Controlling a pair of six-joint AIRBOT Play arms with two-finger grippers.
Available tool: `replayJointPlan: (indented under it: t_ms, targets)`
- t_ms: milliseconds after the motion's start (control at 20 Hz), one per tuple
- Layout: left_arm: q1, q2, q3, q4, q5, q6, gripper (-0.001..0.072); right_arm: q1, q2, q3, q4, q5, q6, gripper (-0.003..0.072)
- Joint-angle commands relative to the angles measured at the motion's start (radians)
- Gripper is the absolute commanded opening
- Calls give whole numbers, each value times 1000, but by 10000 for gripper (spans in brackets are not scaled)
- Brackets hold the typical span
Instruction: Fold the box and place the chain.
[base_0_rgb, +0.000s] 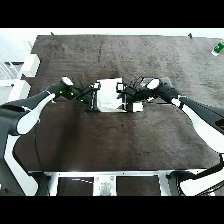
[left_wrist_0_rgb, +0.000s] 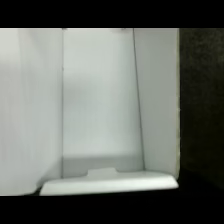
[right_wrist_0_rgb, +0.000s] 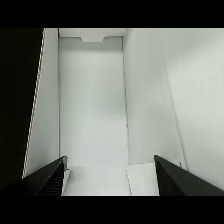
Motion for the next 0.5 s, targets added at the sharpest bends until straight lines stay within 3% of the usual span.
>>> replayJointPlan:
  t_ms: [0, 250, 350, 400, 450]
  targets:
    - [1, 0, 0, 1, -1, 0, 470, -1, 0, -1, -5, 0, 2, 706]
    - [1, 0, 0, 1, 0, 0, 469, -1, 0, -1, -5, 0, 2, 703]
    - [1, 0, 0, 1, 0, 0, 470, -1, 1, -1, -13, 1, 2, 573]
    - [1, 0, 0, 1, -1, 0, 470, -1, 3, 0, -33, 2, 3, 427]
    - [0, 0, -1, 1, 0, 0, 469, -1, 5, 0, -61, 2, 17, 342]
